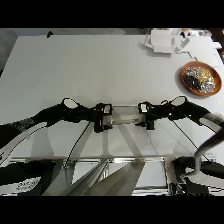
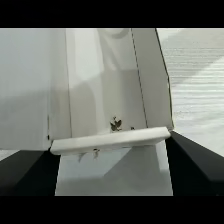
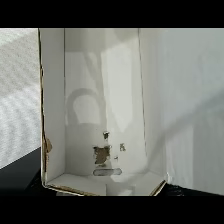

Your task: Fold the box and place the chain.

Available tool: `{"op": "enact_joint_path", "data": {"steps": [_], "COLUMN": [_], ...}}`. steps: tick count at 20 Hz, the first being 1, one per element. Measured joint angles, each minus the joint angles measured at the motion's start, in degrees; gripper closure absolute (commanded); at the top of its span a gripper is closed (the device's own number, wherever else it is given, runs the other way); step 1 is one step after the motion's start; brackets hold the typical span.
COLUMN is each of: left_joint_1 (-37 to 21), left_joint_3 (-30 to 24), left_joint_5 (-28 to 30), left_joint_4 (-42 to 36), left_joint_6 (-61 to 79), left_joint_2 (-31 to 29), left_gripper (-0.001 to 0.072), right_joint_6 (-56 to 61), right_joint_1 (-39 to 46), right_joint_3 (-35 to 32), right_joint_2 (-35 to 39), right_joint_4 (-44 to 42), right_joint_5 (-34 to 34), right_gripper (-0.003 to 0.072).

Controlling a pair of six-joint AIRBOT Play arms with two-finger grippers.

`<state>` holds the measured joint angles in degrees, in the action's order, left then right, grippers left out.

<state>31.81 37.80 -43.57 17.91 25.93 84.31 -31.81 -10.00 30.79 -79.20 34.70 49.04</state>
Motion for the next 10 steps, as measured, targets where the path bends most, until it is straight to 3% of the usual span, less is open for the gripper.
{"op": "enact_joint_path", "data": {"steps": [1, 2, 3, 5, 6, 10], "left_joint_1": [0.2, 0.4, 0.6, 0.8, 0.9, 1.1], "left_joint_3": [0.0, 0.0, 0.0, 0.0, 0.0, 0.0], "left_joint_5": [0.2, 0.4, 0.8, 1.1, 1.1, 1.4], "left_joint_4": [-0.3, -0.7, -1.2, -1.9, -2.1, -2.6], "left_joint_6": [0.0, 0.0, 0.0, 0.0, 0.0, 0.0], "left_joint_2": [0.3, 0.5, 0.6, 0.7, 0.8, 0.9], "left_gripper": [0.0021, 0.0088, 0.0264, 0.0535, 0.0578, 0.0573], "right_joint_6": [0.0, 0.0, -0.1, -0.1, 0.0, 0.0], "right_joint_1": [0.0, 0.0, 0.0, 0.0, 0.0, 0.0], "right_joint_3": [0.0, 0.0, 0.0, 0.0, 0.0, 0.0], "right_joint_2": [0.0, 0.0, 0.0, 0.0, 0.0, 0.0], "right_joint_4": [0.0, 0.0, 0.0, 0.0, 0.0, 0.0], "right_joint_5": [0.0, 0.0, 0.0, 0.0, 0.0, 0.1], "right_gripper": [0.0276, 0.0276, 0.0276, 0.0276, 0.0276, 0.0276]}}
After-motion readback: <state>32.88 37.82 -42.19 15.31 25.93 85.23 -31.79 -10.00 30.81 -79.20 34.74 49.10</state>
